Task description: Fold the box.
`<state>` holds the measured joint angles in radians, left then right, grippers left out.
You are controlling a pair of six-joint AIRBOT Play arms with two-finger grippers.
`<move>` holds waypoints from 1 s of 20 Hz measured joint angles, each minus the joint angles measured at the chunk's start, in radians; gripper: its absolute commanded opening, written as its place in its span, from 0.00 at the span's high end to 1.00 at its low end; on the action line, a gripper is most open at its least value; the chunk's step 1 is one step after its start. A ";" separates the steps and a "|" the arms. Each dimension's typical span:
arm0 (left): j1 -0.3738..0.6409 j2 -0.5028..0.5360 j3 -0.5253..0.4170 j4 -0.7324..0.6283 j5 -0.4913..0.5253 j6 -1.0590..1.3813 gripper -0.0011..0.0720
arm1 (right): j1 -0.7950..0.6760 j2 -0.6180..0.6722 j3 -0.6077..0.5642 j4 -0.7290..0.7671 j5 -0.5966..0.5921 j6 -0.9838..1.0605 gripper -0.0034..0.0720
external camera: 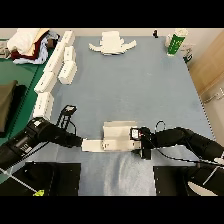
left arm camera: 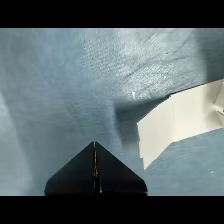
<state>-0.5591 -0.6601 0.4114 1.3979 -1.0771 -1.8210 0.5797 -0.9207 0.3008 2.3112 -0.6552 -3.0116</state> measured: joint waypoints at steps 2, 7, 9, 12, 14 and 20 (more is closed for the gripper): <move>-0.003 -0.021 -0.040 -0.116 0.083 -0.002 0.97 | 0.000 0.000 0.000 0.000 0.000 0.000 0.27; -0.099 -0.056 -0.083 -0.274 0.259 -0.018 0.97 | 0.000 0.000 0.000 0.000 0.000 0.000 0.27; -0.129 -0.043 -0.086 -0.298 0.305 -0.036 0.97 | 0.000 0.000 0.000 0.000 0.000 0.000 0.27; -0.151 -0.009 -0.087 -0.328 0.338 -0.049 0.97 | 0.000 0.000 0.000 0.000 0.000 0.000 0.27; -0.157 0.013 -0.087 -0.343 0.353 -0.052 0.97 | 0.000 0.000 0.000 0.000 0.000 0.000 0.27; -0.163 0.038 -0.083 -0.425 0.391 -0.009 0.36 | 0.000 0.000 0.000 0.000 0.000 0.000 0.27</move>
<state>-0.7223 -0.6224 0.3283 0.9726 -0.6861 -1.8297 0.5797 -0.9207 0.3008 2.3108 -0.6552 -3.0116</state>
